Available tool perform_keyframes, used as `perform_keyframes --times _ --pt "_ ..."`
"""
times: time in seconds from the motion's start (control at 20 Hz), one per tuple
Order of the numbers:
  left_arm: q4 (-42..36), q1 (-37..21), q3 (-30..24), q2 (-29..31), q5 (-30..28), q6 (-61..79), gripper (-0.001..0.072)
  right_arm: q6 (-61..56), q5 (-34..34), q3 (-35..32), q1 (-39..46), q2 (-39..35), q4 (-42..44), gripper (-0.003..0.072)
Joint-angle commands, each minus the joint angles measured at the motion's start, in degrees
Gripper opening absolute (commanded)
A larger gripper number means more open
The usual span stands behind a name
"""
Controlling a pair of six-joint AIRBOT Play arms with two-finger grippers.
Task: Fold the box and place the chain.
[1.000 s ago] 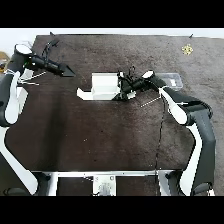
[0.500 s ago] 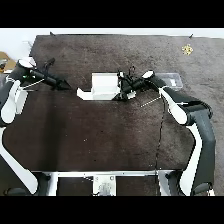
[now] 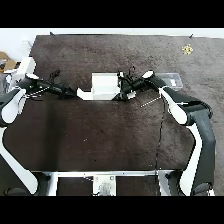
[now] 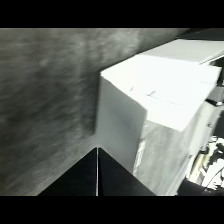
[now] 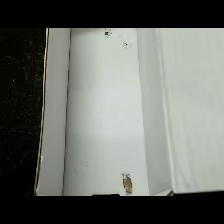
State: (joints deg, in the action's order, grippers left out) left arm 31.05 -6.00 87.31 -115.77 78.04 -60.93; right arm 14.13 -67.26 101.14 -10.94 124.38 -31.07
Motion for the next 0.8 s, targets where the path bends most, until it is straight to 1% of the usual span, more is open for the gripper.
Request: perform_keyframes --times 0.0,0.3,0.55,0.65,0.75 --pt "-2.6 1.1 -0.9 0.0 -0.7 1.1 0.0006 0.0 0.0 0.0 -0.1 0.0 0.0 0.0323" --pt "3.1 1.5 -0.9 0.0 -1.7 -1.2 0.0007 0.0 0.0 0.0 -0.1 0.0 0.0 0.0323" --pt "3.9 2.5 -0.9 0.0 -1.7 -1.2 0.0009 0.0 0.0 0.0 -0.1 0.0 0.0 0.0323" --pt "4.1 3.9 -0.9 0.0 -2.5 -1.9 0.0011 0.0 0.0 0.0 -0.1 0.0 0.0 0.0323" --pt "3.9 4.1 -0.9 0.0 -3.6 -2.1 0.0012 0.0 0.0 0.0 -0.1 0.0 0.0 0.0323"
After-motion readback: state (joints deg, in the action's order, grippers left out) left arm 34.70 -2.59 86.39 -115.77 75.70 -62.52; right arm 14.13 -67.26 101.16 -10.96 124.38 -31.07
